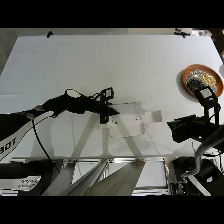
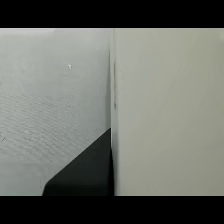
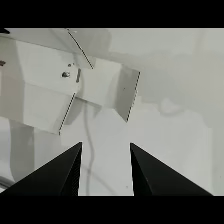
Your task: Fold the box and place the chain.
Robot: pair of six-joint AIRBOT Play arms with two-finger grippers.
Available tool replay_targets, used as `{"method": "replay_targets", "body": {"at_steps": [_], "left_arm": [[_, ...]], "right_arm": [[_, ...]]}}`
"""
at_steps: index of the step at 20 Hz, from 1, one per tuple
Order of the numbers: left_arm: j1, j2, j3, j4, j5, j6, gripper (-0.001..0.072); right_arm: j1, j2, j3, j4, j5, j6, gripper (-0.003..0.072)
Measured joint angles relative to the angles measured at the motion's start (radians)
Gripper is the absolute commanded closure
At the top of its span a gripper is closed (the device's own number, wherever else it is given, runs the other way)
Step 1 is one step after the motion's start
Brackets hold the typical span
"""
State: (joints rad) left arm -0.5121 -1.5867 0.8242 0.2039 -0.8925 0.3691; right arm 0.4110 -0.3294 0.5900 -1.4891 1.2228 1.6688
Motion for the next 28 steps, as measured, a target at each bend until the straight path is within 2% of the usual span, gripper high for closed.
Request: {"method": "replay_targets", "body": {"at_steps": [10, 24, 28], "left_arm": [[0.000, -0.017, 0.010, 0.134, -0.021, -0.022, 0.0707], [0.000, -0.017, 0.013, 0.155, -0.024, -0.033, 0.0697], [0.000, -0.017, 0.013, 0.155, -0.024, -0.033, 0.0697]], "right_arm": [[0.000, 0.000, 0.000, 0.003, -0.010, 0.000, 0.0341], [0.000, 0.000, 0.000, 0.003, -0.011, -0.004, 0.0342], [0.000, -0.001, -0.014, -0.005, -0.023, -0.075, 0.0343]]}}
